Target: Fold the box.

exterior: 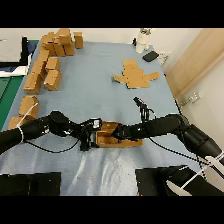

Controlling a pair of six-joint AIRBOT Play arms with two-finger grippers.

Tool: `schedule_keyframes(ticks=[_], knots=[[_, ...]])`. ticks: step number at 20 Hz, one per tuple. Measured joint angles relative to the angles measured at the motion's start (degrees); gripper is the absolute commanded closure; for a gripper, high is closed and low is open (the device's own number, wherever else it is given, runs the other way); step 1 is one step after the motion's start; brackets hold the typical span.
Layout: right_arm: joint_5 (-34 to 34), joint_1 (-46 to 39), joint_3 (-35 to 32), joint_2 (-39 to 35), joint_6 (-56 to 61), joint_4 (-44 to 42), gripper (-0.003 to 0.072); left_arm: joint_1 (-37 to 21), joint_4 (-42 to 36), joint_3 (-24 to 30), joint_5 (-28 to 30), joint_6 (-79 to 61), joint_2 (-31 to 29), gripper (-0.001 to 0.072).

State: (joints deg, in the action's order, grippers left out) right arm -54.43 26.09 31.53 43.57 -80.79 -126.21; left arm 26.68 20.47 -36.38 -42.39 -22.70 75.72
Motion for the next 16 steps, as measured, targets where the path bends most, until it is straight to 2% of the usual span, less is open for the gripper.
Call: schedule_keyframes(ticks=[12,16], knots=[[0.2,0.0,0.0,0.0,1.4,-0.1,0.0118,0.2,3.1,0.0,0.1,2.8,0.0,0.0003],[0.2,0.0,0.0,0.0,1.4,-0.1,0.0118,2.1,5.1,0.0,2.0,5.7,0.0,0.0003]])
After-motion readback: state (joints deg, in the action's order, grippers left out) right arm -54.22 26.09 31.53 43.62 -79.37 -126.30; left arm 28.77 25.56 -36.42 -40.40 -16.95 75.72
